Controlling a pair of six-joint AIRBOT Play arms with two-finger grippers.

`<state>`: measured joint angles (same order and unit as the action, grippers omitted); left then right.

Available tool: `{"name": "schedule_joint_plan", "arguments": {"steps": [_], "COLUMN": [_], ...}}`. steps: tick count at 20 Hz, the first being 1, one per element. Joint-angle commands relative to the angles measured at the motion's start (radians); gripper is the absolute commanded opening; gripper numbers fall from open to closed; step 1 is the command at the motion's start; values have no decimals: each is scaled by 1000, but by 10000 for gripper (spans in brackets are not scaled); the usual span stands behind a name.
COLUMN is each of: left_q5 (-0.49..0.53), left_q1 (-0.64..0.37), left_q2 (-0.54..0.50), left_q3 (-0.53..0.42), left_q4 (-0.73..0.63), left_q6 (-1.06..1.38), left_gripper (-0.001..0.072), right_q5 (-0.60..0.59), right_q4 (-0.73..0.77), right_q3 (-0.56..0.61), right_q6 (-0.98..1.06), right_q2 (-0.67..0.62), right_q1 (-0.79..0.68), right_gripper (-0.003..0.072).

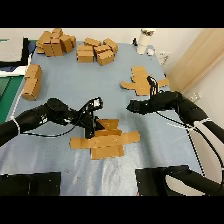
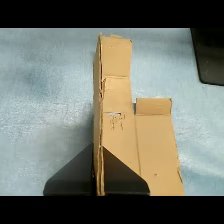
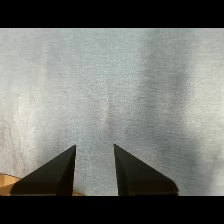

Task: Fold the box.

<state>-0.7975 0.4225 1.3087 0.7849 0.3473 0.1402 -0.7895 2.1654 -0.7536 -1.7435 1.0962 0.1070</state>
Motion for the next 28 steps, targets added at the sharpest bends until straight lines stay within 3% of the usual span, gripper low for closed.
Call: {"name": "schedule_joint_plan", "arguments": {"steps": [1,6,7,9,10,13,16,20,24,28], "left_q5": [-11,-22,-22,-23,-23,-23,-22,-23,-22,-22], "left_q1": [1,0,0,0,0,0,0,1,1,1], "left_q2": [-1,0,-1,0,0,0,0,0,0,0], "left_q3": [-12,-18,-18,-18,-18,-18,-18,-17,-18,-17], "left_q4": [-15,-34,-33,-32,-33,-32,-33,-33,-33,-33], "left_q6": [2,10,10,10,9,9,9,9,9,9], "left_gripper": [10,10,11,13,13,13,13,13,13,13], "right_q5": [-2,-2,-3,-20,-45,-167,-272,-375,-279,-161], "right_q4": [0,0,0,-4,-5,-40,-208,-463,-560,-636], "right_q3": [-1,-1,-1,-1,-1,-1,-1,18,140,274], "right_q6": [-1,-1,-1,-1,-1,32,226,435,422,213], "right_q2": [1,1,1,0,0,-26,-122,-289,-414,-429], "right_q1": [1,1,1,1,1,1,51,308,625,917], "right_gripper": [352,351,300,32,2,1,1,1,1,1]}}
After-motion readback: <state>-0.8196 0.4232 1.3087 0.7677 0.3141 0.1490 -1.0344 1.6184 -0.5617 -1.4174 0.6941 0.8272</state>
